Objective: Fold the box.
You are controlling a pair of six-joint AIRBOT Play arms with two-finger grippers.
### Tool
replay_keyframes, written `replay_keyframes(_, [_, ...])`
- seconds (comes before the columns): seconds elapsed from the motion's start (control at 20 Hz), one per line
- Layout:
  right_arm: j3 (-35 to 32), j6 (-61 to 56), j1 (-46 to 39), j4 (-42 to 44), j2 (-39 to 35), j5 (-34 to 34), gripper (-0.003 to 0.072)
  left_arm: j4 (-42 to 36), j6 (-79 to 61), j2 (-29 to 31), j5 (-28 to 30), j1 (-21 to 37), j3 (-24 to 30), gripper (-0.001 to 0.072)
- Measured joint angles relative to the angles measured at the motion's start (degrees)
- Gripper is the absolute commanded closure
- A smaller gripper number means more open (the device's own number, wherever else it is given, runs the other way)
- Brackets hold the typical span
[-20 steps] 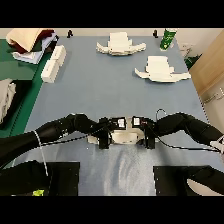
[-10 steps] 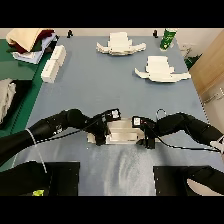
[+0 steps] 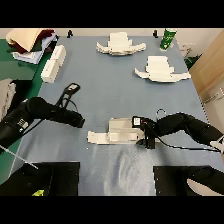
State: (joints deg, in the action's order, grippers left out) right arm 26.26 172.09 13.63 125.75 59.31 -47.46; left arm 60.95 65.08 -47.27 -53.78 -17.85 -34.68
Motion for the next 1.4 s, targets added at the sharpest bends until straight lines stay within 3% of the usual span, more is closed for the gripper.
replay_keyframes(0.2, [0.0,0.0,0.0,0.0,0.0,0.0,0.0241,1.1,8.6,-0.7,-3.3,6.6,3.7,0.0696])
replay_keyframes(0.45, [0.0,0.0,0.0,0.0,0.0,0.0,0.0241,-10.7,5.4,-2.6,-2.3,7.4,12.3,0.0697])
replay_keyframes(0.6, [0.0,0.0,0.0,0.0,0.0,0.0,0.0241,-17.3,3.2,-2.9,1.9,3.3,15.5,0.0697])
replay_keyframes(0.9, [0.0,0.0,0.0,0.0,0.0,0.0,0.0241,-25.7,2.2,-3.1,12.2,-9.0,17.0,0.0697])
replay_keyframes(1.15, [0.0,0.0,0.0,0.0,0.0,0.0,0.0241,-30.6,2.5,-3.1,15.4,-12.7,16.0,0.0694])
replay_keyframes(1.2, [0.0,0.0,0.0,0.0,0.0,0.0,0.0240,-31.3,2.4,-3.1,15.4,-12.9,15.6,0.0568])
replay_keyframes(1.25, [0.0,0.0,0.0,0.0,0.0,0.0,0.0241,-32.2,2.2,-3.1,15.3,-13.1,15.1,0.0217])
replay_keyframes(1.3, [0.0,0.0,0.0,0.0,0.0,0.0,0.0241,-32.7,2.2,-3.1,15.1,-13.3,14.5,0.0148])
replay_keyframes(1.4, [0.0,0.0,0.0,0.0,0.0,0.0,0.0240,-33.4,2.0,-3.1,14.8,-13.4,13.3,0.0147])
